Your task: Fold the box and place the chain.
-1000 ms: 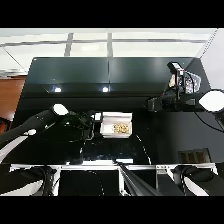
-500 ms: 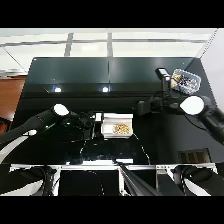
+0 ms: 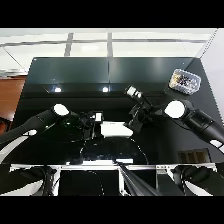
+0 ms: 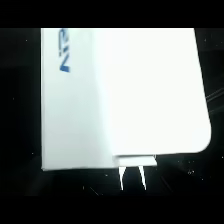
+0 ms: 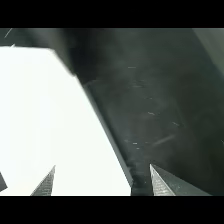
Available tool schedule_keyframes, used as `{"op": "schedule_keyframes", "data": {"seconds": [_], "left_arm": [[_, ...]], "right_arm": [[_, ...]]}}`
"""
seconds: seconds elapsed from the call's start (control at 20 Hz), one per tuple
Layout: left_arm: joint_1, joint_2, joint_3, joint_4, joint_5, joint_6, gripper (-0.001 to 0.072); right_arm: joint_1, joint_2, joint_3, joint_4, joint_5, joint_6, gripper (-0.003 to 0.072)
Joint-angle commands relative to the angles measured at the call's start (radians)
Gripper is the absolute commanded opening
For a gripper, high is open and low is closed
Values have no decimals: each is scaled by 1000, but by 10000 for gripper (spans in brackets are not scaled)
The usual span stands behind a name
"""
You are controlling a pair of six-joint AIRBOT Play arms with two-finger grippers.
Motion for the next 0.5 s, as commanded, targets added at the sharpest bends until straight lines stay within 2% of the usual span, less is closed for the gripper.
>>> {"op": "schedule_keyframes", "data": {"seconds": [0.0,0.45], "left_arm": [[-1,0,1,0,-2,-1,397],[-1,0,1,0,-2,0,398]], "right_arm": [[19,0,0,26,40,-224,706],[19,-40,0,56,47,-314,705]]}}
